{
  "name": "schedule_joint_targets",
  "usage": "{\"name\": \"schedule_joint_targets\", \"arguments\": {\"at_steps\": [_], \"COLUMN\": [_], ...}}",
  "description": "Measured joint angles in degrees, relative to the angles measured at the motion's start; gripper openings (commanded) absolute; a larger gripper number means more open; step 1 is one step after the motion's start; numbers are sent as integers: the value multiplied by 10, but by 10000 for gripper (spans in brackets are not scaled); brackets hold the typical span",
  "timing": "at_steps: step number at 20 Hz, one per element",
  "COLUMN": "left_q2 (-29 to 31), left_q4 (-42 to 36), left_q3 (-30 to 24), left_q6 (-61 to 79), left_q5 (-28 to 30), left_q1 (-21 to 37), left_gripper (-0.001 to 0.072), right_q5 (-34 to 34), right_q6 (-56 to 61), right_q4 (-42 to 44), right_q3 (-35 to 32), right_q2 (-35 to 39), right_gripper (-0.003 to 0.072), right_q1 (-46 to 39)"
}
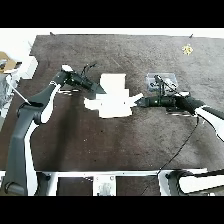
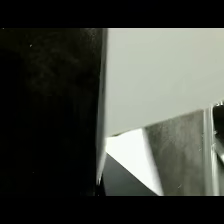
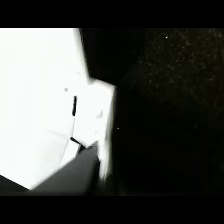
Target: Fold the box and place the chain.
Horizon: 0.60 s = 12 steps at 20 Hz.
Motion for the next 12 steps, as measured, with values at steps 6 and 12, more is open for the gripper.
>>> {"name": "schedule_joint_targets", "arguments": {"at_steps": [6, 12], "left_q2": [11, 28], "left_q4": [-4, -6], "left_q3": [0, -2], "left_q6": [112, 302], "left_q5": [8, 57], "left_q1": [0, 1], "left_gripper": [11, 11], "right_q5": [0, 0], "right_q6": [-40, -96], "right_q4": [4, 18], "right_q3": [0, 0], "right_q2": [24, 70], "right_gripper": [343, 343], "right_q1": [-12, -29]}}
